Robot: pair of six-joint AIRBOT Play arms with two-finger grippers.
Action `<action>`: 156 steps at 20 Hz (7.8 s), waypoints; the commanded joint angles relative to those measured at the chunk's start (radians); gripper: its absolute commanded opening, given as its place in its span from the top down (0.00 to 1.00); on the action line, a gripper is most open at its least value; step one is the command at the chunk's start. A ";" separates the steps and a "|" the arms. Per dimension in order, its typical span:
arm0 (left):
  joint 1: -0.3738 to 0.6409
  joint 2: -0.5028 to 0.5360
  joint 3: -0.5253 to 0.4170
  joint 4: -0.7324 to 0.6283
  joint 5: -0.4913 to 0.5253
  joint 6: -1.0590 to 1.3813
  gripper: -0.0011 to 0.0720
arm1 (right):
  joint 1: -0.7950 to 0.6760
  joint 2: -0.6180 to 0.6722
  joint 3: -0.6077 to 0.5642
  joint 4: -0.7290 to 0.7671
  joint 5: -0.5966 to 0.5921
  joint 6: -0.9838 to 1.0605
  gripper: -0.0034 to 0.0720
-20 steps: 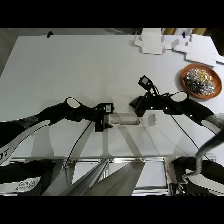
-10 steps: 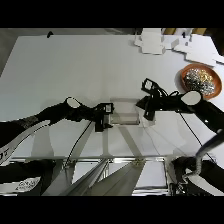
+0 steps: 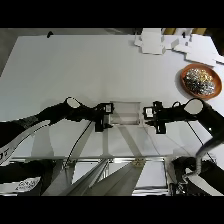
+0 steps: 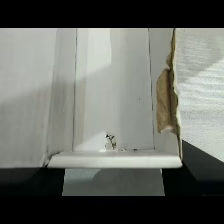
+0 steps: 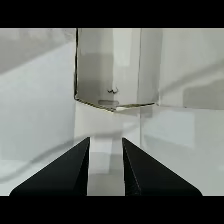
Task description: Fold the box and place the chain.
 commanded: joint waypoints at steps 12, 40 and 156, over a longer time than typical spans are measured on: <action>0.000 0.001 0.000 0.000 0.000 0.000 0.78 | 0.000 -0.206 -0.026 0.404 -0.070 -0.166 0.66; 0.000 0.001 0.000 0.000 0.000 0.000 0.78 | -0.340 0.019 -0.026 0.008 -0.068 1.140 0.93; 0.000 0.001 0.000 0.000 0.000 0.000 0.78 | 0.434 -0.067 0.498 -0.750 0.193 1.954 0.35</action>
